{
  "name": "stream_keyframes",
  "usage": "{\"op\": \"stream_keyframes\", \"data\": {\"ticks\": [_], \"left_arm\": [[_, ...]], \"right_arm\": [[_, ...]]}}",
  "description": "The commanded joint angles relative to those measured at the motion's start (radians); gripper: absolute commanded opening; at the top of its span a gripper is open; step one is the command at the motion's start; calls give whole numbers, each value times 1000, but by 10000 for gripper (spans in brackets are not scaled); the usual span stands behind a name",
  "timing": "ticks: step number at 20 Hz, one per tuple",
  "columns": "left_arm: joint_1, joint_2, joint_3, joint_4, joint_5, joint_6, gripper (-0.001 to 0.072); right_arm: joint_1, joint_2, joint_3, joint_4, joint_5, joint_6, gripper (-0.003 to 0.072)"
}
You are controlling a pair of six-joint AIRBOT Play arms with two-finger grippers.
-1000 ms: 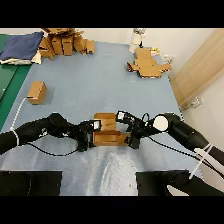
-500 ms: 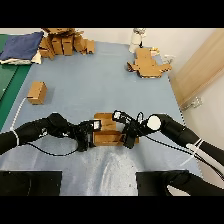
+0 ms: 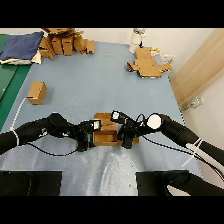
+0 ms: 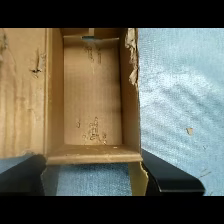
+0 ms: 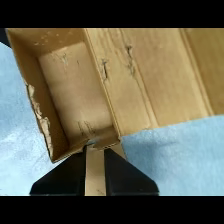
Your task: Fold the box.
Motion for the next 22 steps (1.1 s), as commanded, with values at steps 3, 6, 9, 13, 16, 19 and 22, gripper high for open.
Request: {"op": "stream_keyframes", "data": {"ticks": [3,6,9,13,16,19,22], "left_arm": [[0,0,0,0,0,0,305],[0,0,0,0,0,0,305],[0,0,0,0,0,0,305],[0,0,0,0,0,0,306],[0,0,0,0,0,0,305],[0,0,0,0,0,0,305],[0,0,0,0,0,0,305]], "right_arm": [[3,-7,-1,80,18,-25,165],[40,-23,-1,81,16,-44,165],[63,-35,-1,76,-2,-66,165],[63,-36,-1,32,-43,-66,325],[63,-36,-1,33,-43,-66,440],[63,-36,-1,34,-43,-66,480],[63,-36,-1,33,-43,-66,480]]}}
